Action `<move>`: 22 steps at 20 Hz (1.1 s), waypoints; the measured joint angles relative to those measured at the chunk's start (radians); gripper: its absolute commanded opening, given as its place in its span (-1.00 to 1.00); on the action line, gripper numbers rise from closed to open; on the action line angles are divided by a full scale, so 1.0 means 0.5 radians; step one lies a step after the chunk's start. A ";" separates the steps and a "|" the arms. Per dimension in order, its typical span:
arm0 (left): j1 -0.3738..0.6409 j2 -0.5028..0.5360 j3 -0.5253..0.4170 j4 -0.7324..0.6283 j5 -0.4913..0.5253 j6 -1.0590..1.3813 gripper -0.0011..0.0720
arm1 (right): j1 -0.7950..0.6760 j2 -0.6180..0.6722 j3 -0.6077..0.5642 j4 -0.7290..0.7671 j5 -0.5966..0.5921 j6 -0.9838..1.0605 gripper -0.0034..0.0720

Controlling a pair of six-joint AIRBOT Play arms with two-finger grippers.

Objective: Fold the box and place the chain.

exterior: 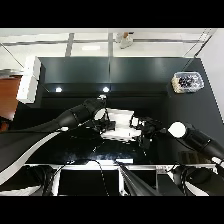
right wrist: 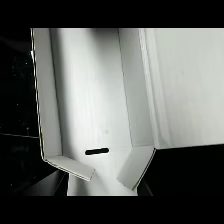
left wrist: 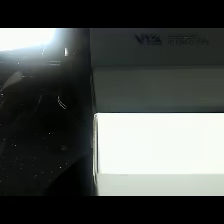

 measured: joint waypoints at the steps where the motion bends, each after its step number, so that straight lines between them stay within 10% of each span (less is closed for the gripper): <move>1: -0.001 0.000 0.000 0.000 0.000 0.000 -0.88 | 0.011 -0.005 0.000 0.002 -0.016 -0.002 0.07; 7: -0.001 0.000 0.000 0.001 -0.005 0.001 -0.88 | 0.037 -0.019 0.000 0.008 -0.056 -0.015 0.02; 9: -0.001 0.000 0.000 0.001 -0.005 0.003 -0.88 | 0.040 -0.021 0.000 0.014 -0.061 -0.016 -0.31; 22: -0.001 0.000 0.000 0.002 -0.002 0.002 -0.88 | 0.040 -0.023 0.000 0.166 -0.053 0.008 -0.31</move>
